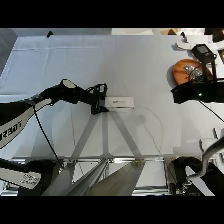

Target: Fold the box and place the chain.

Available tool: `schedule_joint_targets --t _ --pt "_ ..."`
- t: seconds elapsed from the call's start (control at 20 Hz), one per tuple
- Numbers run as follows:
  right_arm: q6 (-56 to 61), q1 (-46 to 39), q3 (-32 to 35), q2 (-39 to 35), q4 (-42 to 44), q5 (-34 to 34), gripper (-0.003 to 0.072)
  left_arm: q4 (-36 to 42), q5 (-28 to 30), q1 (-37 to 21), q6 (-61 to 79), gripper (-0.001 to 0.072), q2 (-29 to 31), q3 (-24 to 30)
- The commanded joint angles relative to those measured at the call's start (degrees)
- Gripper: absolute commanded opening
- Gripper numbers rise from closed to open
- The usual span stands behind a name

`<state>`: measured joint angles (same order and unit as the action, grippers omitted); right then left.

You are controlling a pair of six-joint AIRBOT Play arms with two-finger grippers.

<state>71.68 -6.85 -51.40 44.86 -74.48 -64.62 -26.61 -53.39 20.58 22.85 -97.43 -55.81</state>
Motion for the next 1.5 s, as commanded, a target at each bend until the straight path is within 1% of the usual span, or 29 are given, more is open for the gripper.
schedule_joint_targets --t 0.0,0.1,0.75,0.95,1.0,1.05,1.1,1.2,1.3,1.4,1.45 --pt "3.5 -2.1 0.1 -0.9 -3.9 -1.4 0.0012 0.0 0.0 0.0 0.0 0.0256 0.0 0.0" --pt "3.5 -2.1 0.1 -0.9 -2.8 -1.4 0.0012 0.0 0.0 0.0 0.0 0.0256 0.0 0.0" --pt "3.5 -2.1 0.1 -0.9 -2.9 -1.4 0.0012 0.1 0.0 0.0 0.0 0.0256 0.0 0.0" --pt "3.5 -2.2 0.1 -0.9 -2.9 -1.4 0.0012 0.4 -1.5 0.0 -0.4 0.0254 0.0 0.0" --pt "3.5 -2.1 0.1 -0.9 -2.9 -1.4 0.0012 0.4 -2.1 0.0 -0.4 0.0245 0.0 0.0" --pt "3.5 -2.1 0.1 -0.9 -2.9 -1.4 0.0012 0.4 -2.4 0.0 -0.4 0.0136 0.1 0.0" --pt "3.5 -2.1 0.1 -0.9 -2.9 -1.4 0.0012 0.3 -2.8 0.0 -0.5 0.0011 0.3 0.0" --pt "3.5 -2.1 0.1 -0.9 -2.9 -1.4 0.0012 -0.1 -3.0 -0.1 -4.2 0.0006 1.8 0.0" --pt "3.5 -2.2 0.1 -0.9 -2.9 -1.4 0.0012 -0.8 -3.0 -0.1 -9.9 0.0006 4.9 0.0" --pt "3.5 -2.1 0.1 -0.9 -2.9 -1.4 0.0012 -3.5 -2.3 -0.1 -19.1 0.0006 9.4 0.0" --pt "3.5 -2.1 0.1 -0.9 -2.9 -1.4 0.0012 -6.4 -1.4 -0.1 -24.7 0.0005 12.1 0.0"
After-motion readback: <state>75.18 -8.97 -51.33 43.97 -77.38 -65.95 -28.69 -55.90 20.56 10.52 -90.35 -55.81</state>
